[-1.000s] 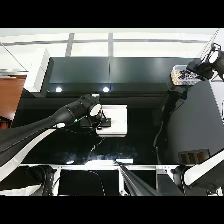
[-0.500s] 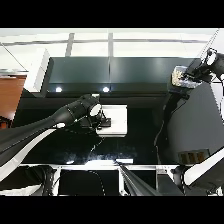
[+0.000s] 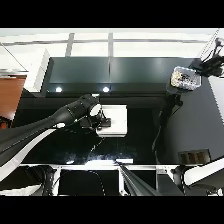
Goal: Fold the box and place the chain.
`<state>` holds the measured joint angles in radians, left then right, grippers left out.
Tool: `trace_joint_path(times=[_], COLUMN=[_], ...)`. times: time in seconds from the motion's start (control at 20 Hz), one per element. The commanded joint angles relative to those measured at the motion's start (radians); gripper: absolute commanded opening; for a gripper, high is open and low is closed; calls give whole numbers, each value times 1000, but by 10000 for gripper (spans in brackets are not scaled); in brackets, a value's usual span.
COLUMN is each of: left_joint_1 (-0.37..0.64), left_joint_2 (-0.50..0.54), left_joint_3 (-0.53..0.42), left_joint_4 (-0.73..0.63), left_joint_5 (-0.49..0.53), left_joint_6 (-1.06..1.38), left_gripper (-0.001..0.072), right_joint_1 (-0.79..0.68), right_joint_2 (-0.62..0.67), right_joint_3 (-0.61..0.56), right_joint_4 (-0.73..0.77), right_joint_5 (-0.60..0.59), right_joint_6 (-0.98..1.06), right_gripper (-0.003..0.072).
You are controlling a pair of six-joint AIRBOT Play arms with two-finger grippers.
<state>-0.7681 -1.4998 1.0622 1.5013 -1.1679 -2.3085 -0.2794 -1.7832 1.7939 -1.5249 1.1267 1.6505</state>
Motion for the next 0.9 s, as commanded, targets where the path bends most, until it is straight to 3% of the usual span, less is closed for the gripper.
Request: trace_joint_path(times=[0.0, 0.2, 0.45, 0.65, 0.85], left_joint_1=[-1, -1, -1, -1, -1], left_joint_2=[0, 0, 0, 0, 0], left_joint_3=[1, 1, 1, 1, 1], left_joint_4=[2, 1, 1, 1, 1], left_joint_5=[0, 0, -14, -14, -14], left_joint_6=[0, 0, 0, 0, 0], left_gripper=[33, 33, 33, 33, 33], right_joint_1=[1, 0, 1, 43, 161], right_joint_2=[137, 360, 616, 747, 845], right_joint_3=[1, 1, 1, -11, -101], right_joint_4=[43, 144, 449, 493, 502], right_joint_5=[42, 60, 84, 193, 317], right_joint_6=[-107, -158, -239, -239, -282], right_gripper=[10, 11, 10, 10, 11])
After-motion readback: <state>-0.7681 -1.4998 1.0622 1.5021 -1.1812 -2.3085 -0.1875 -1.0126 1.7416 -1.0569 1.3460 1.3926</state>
